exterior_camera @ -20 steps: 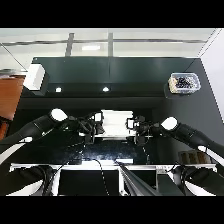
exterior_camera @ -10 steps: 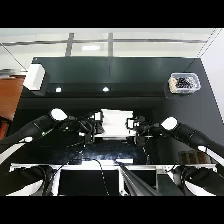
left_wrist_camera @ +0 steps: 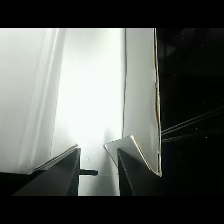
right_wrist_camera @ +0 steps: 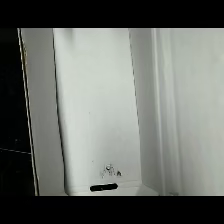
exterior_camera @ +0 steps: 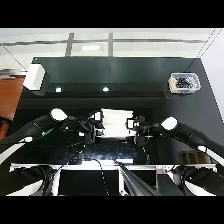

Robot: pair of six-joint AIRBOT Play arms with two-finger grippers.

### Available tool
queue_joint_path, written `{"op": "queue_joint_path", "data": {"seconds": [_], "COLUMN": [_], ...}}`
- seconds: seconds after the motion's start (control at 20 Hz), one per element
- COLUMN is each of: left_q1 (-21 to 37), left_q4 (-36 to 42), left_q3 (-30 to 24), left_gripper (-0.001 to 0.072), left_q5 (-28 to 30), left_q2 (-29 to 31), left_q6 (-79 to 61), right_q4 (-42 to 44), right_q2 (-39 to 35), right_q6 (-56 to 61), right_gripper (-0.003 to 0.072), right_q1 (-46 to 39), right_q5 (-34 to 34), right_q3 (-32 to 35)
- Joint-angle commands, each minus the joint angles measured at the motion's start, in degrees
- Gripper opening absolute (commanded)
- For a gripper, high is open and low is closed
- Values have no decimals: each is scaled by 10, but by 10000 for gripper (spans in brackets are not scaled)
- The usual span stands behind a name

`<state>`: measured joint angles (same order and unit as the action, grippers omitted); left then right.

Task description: Fold the box and place the chain.

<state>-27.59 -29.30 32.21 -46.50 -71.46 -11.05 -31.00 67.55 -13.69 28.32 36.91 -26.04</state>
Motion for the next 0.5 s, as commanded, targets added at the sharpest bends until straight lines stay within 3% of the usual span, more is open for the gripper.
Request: {"op": "queue_joint_path", "data": {"seconds": [0.0,0.1,0.15,0.2,0.3,0.45], "left_q1": [0,0,1,3,20,95], "left_q4": [0,0,0,-4,-30,-113], "left_q3": [0,0,0,0,0,0], "left_gripper": [314,292,184,29,29,28], "left_q5": [0,-1,-1,-2,-14,-76], "left_q2": [0,0,0,3,21,85], "left_q6": [-1,-1,-1,-1,42,186], "right_q4": [0,0,0,0,0,0], "right_q2": [0,0,0,0,0,0], "right_q6": [0,0,0,0,0,0], "right_gripper": [307,307,307,307,307,307], "right_q1": [0,0,0,0,0,0], "right_q5": [0,0,0,0,0,0], "right_q3": [0,0,0,0,0,0]}}
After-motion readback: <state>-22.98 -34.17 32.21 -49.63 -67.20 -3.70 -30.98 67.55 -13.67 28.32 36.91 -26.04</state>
